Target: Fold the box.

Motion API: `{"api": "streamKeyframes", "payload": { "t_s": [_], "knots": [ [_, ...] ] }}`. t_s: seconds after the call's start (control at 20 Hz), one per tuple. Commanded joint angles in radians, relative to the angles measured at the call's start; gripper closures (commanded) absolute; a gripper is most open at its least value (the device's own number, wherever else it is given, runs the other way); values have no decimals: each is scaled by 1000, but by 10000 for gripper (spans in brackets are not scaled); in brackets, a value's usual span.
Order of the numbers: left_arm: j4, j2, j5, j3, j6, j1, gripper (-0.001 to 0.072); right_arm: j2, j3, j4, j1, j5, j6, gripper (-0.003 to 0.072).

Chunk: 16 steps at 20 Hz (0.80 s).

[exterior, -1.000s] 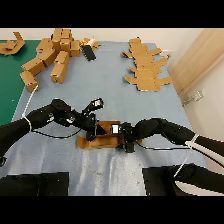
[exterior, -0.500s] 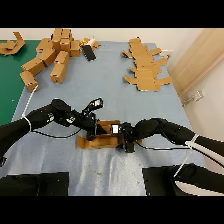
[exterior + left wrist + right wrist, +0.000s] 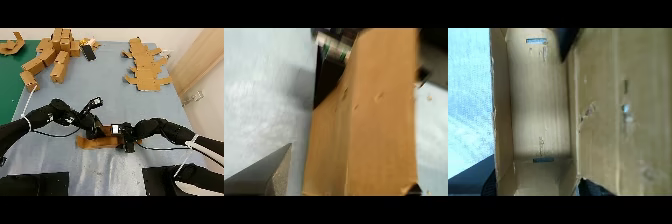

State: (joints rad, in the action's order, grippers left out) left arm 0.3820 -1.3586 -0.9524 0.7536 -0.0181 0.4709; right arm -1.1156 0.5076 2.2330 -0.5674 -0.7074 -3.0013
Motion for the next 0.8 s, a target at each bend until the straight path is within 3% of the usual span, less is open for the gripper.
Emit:
{"api": "streamKeyframes", "payload": {
  "t_s": [0.0,0.2,0.4,0.5,0.6,0.75],
  "knots": [
    [10,6,7,0,43,-13,199,-1,-1,0,0,0,1,189],
    [184,98,-15,0,254,-88,198,-1,-1,0,0,0,1,188],
    [425,246,-162,0,525,-128,204,-1,-1,0,0,0,0,188],
    [473,281,-297,-1,673,-127,701,-1,-1,0,0,0,1,188],
    [408,282,-368,-16,843,-113,698,-1,-1,0,0,0,0,188],
    [125,275,-280,-84,910,-39,698,-1,-1,0,0,0,0,188]
  ]
}}
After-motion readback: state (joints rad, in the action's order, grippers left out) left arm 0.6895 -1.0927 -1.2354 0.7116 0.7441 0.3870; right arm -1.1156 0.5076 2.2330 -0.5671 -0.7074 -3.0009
